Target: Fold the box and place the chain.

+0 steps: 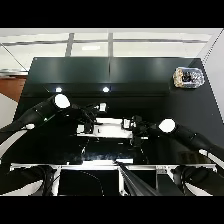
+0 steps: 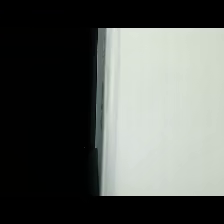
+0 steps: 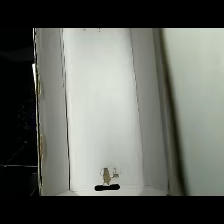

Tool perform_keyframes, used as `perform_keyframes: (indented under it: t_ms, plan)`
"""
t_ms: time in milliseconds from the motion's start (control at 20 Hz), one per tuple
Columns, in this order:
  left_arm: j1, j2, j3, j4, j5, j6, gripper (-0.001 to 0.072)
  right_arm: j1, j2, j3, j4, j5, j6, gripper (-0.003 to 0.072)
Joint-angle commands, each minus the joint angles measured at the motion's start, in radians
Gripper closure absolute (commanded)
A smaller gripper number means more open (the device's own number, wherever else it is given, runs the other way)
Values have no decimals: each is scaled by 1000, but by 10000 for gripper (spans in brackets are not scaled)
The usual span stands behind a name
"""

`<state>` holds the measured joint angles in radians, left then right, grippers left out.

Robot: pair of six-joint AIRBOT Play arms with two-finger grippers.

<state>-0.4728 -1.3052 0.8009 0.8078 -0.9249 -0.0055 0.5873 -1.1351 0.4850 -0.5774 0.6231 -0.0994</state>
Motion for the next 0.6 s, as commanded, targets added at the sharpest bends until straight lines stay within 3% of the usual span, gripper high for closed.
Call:
perform_keyframes:
  t_ms: [0, 550]
  plan:
    - [0, 1, 1, -2, 4, -2, 677, 1, -15, 0, 7, -4, -19, -17]
    - [0, -25, 0, -4, -26, -2, 677, 1, -36, 0, 1, -59, -37, -12]
